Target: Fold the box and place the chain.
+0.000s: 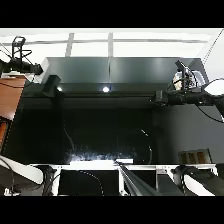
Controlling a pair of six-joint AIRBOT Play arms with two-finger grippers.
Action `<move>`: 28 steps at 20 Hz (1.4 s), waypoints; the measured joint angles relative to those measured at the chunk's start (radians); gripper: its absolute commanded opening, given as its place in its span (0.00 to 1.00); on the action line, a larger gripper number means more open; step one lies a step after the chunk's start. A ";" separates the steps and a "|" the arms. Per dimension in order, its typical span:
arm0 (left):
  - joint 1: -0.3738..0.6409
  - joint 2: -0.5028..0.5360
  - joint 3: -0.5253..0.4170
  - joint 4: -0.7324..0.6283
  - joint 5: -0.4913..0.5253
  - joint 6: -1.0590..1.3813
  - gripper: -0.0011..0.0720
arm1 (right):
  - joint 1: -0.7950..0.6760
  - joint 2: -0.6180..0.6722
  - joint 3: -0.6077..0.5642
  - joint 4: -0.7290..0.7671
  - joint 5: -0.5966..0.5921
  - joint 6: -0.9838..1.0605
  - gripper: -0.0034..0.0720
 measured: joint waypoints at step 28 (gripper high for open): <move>-0.219 0.822 -0.737 -0.333 -0.251 -0.112 0.05 | -0.065 0.496 -0.177 -0.604 -0.061 0.233 0.10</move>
